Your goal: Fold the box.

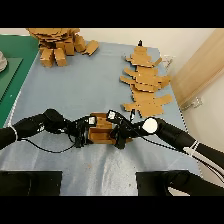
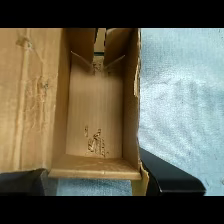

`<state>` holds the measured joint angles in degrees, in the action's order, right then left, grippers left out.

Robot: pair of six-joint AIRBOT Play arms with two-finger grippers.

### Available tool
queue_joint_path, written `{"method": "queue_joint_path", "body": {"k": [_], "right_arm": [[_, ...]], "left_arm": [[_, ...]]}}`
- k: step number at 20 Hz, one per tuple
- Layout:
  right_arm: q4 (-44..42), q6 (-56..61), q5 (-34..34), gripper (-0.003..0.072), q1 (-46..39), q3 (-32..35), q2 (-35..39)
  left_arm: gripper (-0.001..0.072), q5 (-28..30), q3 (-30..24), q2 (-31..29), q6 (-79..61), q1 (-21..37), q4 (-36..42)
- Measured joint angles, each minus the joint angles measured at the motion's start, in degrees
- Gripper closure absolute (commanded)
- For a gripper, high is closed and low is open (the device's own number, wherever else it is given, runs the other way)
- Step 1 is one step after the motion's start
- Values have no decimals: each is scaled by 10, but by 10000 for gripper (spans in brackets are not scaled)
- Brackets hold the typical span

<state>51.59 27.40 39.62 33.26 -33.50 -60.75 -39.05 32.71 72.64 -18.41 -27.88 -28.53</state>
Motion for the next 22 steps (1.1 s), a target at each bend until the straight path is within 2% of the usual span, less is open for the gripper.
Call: {"method": "queue_joint_path", "body": {"k": [1,2,9,11,13,14,15,16,17,18,20,22], "right_arm": [[-5,0,-4,319,2,0,0],[-10,0,-8,204,3,0,-1],[-51,-9,-13,203,7,0,-23],[-55,-9,-13,138,7,0,-25],[-57,-11,-12,139,7,0,-26],[-57,-11,-12,177,7,0,-27],[-57,-11,-12,418,7,0,-27],[-58,-10,-13,606,7,0,-27],[-55,-2,-10,659,7,0,-26],[-40,23,-7,682,7,0,-23],[14,109,-6,682,3,0,-10],[101,230,25,682,-6,0,19]], "left_arm": [[312,1,0,0,0,0,0],[312,1,0,0,0,0,0],[312,1,0,0,-1,0,0],[312,1,0,0,-1,0,0],[312,1,0,0,-1,0,0],[312,1,0,0,0,0,0],[312,1,0,0,0,0,0],[312,1,0,0,0,0,1],[313,1,0,0,0,0,1],[312,1,0,0,0,0,1],[313,0,0,0,0,0,1],[312,0,0,0,0,0,1]]}}
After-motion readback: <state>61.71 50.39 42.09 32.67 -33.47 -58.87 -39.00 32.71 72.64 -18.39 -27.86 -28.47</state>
